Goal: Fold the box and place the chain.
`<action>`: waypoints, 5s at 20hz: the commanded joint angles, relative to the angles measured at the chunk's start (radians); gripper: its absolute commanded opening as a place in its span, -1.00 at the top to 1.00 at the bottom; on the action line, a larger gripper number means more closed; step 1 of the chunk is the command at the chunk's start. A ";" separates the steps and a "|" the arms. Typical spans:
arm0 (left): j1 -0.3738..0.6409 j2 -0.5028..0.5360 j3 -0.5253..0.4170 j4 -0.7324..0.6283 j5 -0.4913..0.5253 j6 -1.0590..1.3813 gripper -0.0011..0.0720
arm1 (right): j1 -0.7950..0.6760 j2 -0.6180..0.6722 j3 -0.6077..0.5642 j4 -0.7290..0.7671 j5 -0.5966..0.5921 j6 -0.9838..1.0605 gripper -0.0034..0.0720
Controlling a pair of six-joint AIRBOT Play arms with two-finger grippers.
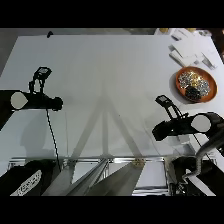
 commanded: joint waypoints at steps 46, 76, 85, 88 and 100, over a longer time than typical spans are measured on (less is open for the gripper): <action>0.000 0.001 0.000 0.000 0.000 0.000 -0.27 | -0.603 -0.311 0.264 -0.523 0.085 0.072 0.86; -0.023 -0.009 0.000 -0.347 0.138 0.203 -0.71 | 0.253 0.126 -0.053 -0.187 -0.269 0.451 0.86; -0.157 -0.266 0.000 -0.903 0.010 0.747 -0.94 | 0.253 0.126 -0.053 -0.187 -0.269 0.450 0.86; -0.172 -0.330 0.000 -0.924 -0.043 0.791 -0.94 | 0.253 0.126 -0.053 -0.187 -0.269 0.450 0.86; -0.018 -0.360 0.000 -1.060 -0.244 1.002 -0.94 | 0.253 0.126 -0.053 -0.180 -0.268 0.450 0.86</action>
